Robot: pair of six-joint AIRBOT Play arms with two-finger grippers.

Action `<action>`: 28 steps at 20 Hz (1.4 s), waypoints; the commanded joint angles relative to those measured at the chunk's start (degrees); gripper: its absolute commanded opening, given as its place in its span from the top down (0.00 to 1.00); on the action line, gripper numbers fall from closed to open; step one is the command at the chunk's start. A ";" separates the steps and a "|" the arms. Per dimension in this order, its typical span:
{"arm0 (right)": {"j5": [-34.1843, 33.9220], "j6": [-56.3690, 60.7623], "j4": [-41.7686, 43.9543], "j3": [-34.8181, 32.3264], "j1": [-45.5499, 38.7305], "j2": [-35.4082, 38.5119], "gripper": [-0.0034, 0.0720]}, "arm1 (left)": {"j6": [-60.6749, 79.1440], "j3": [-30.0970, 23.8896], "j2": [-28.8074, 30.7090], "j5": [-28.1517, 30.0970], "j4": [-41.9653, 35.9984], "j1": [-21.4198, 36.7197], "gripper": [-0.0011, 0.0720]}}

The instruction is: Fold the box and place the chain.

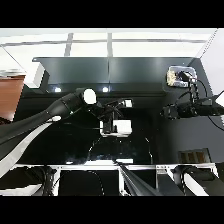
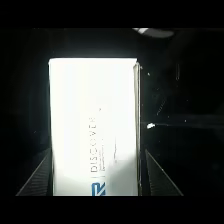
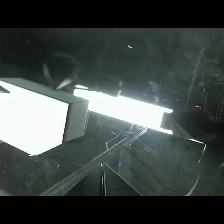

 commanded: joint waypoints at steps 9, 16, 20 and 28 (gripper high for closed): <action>-0.04 -0.02 0.00 0.02 -0.02 0.02 0.93 | -26.18 0.63 -0.52 3.39 21.46 -8.70 0.03; 0.02 -0.02 0.00 0.02 -0.02 0.02 0.93 | -34.67 7.54 3.67 -11.17 27.80 -2.60 0.74; 0.07 -0.04 -0.11 0.02 -0.02 0.02 0.93 | -41.07 9.18 13.25 -23.89 31.67 11.93 0.74; -0.50 -0.02 -0.39 0.00 -0.02 0.02 0.93 | -51.21 2.82 19.39 -15.10 31.28 58.40 0.77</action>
